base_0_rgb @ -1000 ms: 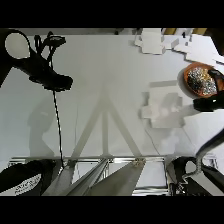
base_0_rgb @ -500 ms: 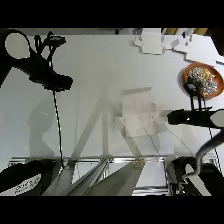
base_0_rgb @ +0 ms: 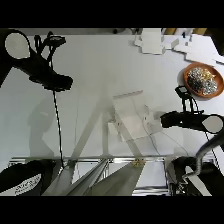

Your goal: Fold the box and place the chain.

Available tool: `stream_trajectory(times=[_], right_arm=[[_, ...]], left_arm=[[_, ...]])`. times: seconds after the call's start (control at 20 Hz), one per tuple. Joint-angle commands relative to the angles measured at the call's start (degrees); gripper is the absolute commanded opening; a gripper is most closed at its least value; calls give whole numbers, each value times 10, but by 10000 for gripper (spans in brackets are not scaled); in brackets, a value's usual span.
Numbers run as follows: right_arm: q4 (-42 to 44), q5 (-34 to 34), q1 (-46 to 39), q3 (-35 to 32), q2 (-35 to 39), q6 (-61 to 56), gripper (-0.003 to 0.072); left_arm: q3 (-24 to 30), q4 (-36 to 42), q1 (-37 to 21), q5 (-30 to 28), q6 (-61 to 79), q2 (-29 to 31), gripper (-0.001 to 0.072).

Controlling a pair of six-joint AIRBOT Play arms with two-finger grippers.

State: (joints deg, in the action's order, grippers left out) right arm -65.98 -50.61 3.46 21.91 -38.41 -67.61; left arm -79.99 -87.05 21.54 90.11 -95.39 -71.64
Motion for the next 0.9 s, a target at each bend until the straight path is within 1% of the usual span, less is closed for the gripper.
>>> stream_trajectory(times=[0.0, 0.3, 0.35, 0.4, 0.5, 0.65, 0.75, 0.8, 0.85], right_arm=[[3, 3, 3, -1, 1, -1, 19], [3, 3, 3, -1, 1, 0, 19], [3, 3, 3, -1, 1, 0, 19], [3, 3, 3, -1, 1, 0, 19], [3, 2, 3, -1, 1, 0, 19], [3, 0, 3, -1, 1, -1, 19], [3, 0, 3, -1, 1, -1, 20], [3, 0, 3, -1, 1, -1, 20], [3, 0, 3, -1, 1, -1, 20]], left_arm=[[0, 0, 0, -28, 0, 0, 11], [0, 0, 0, -93, 5, -2, 15], [0, 0, 0, -95, 7, -5, 36], [1, 5, 0, -95, 17, -11, 89], [2, 44, 0, -87, 60, -26, 277], [3, 152, 0, -89, 147, -57, 279], [15, 230, 0, -113, 224, -77, 283], [22, 263, 0, -126, 263, -86, 306], [29, 299, 0, -136, 308, -98, 405]])
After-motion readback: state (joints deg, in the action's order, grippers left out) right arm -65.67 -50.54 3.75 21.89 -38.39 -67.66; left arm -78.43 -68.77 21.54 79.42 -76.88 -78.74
